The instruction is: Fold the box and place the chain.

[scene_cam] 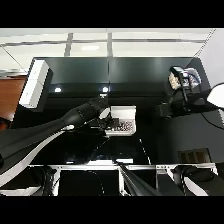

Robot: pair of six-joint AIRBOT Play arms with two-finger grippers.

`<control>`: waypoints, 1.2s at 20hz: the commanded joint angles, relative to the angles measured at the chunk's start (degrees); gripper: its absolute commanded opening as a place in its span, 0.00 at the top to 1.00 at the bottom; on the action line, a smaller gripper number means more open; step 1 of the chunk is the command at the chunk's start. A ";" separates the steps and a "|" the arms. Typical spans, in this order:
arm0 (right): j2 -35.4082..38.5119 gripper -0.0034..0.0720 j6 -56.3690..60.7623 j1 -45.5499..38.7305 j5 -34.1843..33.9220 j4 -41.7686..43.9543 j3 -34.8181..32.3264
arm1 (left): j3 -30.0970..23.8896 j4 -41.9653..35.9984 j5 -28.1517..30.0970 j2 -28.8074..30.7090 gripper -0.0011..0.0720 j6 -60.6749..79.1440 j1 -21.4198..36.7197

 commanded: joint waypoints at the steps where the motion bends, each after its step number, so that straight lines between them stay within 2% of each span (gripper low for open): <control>1: 2.97 0.69 0.02 -0.94 -0.20 -3.32 -0.04 | -0.02 0.44 0.22 -0.04 0.95 0.35 -0.02; 2: 2.97 0.69 0.00 -0.92 -1.31 -2.78 -0.15 | 0.07 0.42 0.17 -0.02 0.94 0.63 -0.07; 3: 2.97 0.69 -0.02 -0.94 -1.81 -2.67 -0.20 | 0.57 0.46 -0.50 -0.02 0.90 -0.22 -0.09; 5: 2.97 0.69 -0.31 -0.94 -1.68 -2.89 -0.59 | 2.91 1.44 -2.49 0.20 0.27 -0.24 -0.35; 7: 2.97 0.69 -0.70 -0.96 -1.68 -2.95 -1.42 | 5.70 7.34 -6.32 1.90 0.25 1.73 -1.84; 10: 2.97 0.69 -0.68 -0.96 -1.70 -3.65 -2.43 | 4.81 17.59 -10.05 9.73 0.25 6.25 -5.11; 11: 2.97 0.69 -0.66 -0.96 -2.01 -3.78 -2.58 | 2.93 21.55 -11.80 12.83 0.25 6.88 -5.62; 13: 2.97 0.69 -0.61 -0.96 -2.71 -4.15 -2.67 | -4.15 26.23 -13.88 20.48 0.25 6.03 -3.58; 15: 2.97 0.69 0.09 -0.96 -3.15 -4.15 -2.67 | -14.51 23.78 -8.07 30.53 0.25 6.08 3.21; 16: 2.97 0.69 0.15 -0.96 -3.13 -3.93 -2.67 | -20.15 19.17 -2.40 35.89 0.25 7.91 8.46; 17: 2.97 0.69 0.63 -0.96 -3.19 -3.91 -2.67 | -25.42 11.08 4.79 40.44 0.25 14.38 14.10; 18: 2.97 0.69 0.94 -0.96 -3.15 -3.91 -2.67 | -30.86 -3.28 12.31 44.37 0.25 29.18 20.33; 19: 2.97 0.69 1.16 -0.96 -3.21 -3.91 -2.67 | -35.43 -20.94 15.02 46.71 0.25 49.96 25.83; 20: 2.97 0.69 1.42 -0.96 -3.37 -3.93 -2.67 | -38.73 -36.35 12.85 47.47 0.25 71.45 29.64; 21: 2.97 0.69 1.57 -0.96 -3.37 -3.91 -2.67 | -41.53 -47.89 8.57 47.21 0.25 89.61 32.30; 22: 2.97 0.69 1.57 -0.96 -3.37 -3.93 -2.67 | -43.47 -53.51 6.64 46.62 0.25 101.29 33.27; 23: 2.97 0.69 1.60 -0.96 -3.34 -3.93 -2.67 | -44.98 -55.60 7.06 45.97 0.20 110.22 32.94; 24: 2.97 0.69 1.97 -0.96 -3.37 -3.93 -2.67 | -45.62 -54.99 8.55 45.27 0.10 116.54 32.09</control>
